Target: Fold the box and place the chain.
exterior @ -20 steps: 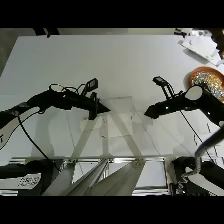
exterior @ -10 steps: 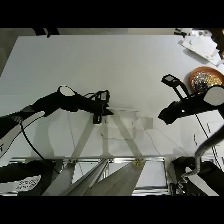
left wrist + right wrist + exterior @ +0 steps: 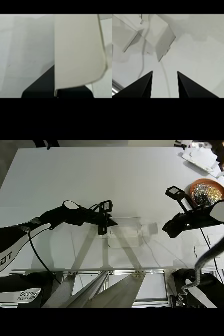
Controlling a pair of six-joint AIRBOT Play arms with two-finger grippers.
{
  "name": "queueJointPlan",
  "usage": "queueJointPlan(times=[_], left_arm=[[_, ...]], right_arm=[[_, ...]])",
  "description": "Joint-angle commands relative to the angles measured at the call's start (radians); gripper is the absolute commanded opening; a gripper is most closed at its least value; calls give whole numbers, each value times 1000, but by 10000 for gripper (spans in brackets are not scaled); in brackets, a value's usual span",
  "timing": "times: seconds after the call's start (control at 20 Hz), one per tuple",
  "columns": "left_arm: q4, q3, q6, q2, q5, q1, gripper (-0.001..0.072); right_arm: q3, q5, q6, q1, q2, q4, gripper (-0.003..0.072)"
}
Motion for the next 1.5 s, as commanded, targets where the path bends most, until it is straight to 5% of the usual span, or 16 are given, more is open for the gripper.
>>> queueJointPlan(times=[0.0, 1.45], left_arm=[[-68, 0, 39, -13, -24, -1, 2], [-24, 0, 79, -42, 18, -1, 41]], right_arm=[[1, -9, 0, 0, 2, -2, 350], [1, -28, -40, 0, 2, -1, 345]])
